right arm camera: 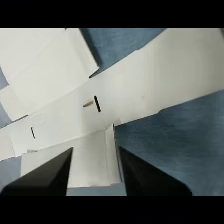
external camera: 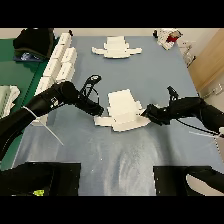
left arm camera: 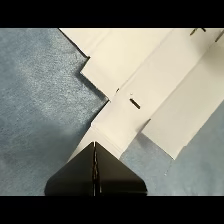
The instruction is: Fold the box.
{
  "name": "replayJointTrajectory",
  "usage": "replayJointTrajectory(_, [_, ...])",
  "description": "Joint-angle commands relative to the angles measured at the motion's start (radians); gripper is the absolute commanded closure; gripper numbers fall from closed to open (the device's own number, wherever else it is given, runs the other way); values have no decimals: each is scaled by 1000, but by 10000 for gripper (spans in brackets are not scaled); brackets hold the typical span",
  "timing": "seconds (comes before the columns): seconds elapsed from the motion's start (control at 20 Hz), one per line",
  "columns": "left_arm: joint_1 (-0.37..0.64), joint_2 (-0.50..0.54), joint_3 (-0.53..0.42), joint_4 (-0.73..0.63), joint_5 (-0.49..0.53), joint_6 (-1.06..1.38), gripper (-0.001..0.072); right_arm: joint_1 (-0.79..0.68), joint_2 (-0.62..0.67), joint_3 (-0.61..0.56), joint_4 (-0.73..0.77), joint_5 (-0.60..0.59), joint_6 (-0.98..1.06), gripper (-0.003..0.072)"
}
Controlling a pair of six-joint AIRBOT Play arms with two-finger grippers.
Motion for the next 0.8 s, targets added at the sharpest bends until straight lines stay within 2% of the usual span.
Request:
replayJointTrajectory(0.0, [0,0,0,0,0,0,699,0,13,8,-76,-37,32,187])
replayJointTrajectory(0.2, [0,0,0,0,1,0,699,-198,6,167,-287,-221,39,192])
replayJointTrajectory(0.25, [0,0,0,0,1,0,699,-257,-11,216,-310,-253,21,228])
replayJointTrajectory(0.3, [0,0,0,0,1,0,699,-321,-40,269,-304,-289,-40,230])
replayJointTrajectory(0.5, [0,0,0,-3,1,0,699,-466,-230,430,-149,-432,-315,230])
replayJointTrajectory(0.65, [0,0,0,-3,1,0,699,-477,-377,488,26,-474,-483,230])
replayJointTrajectory(0.75, [0,0,-1,-14,2,0,699,-467,-459,512,50,-486,-516,230])
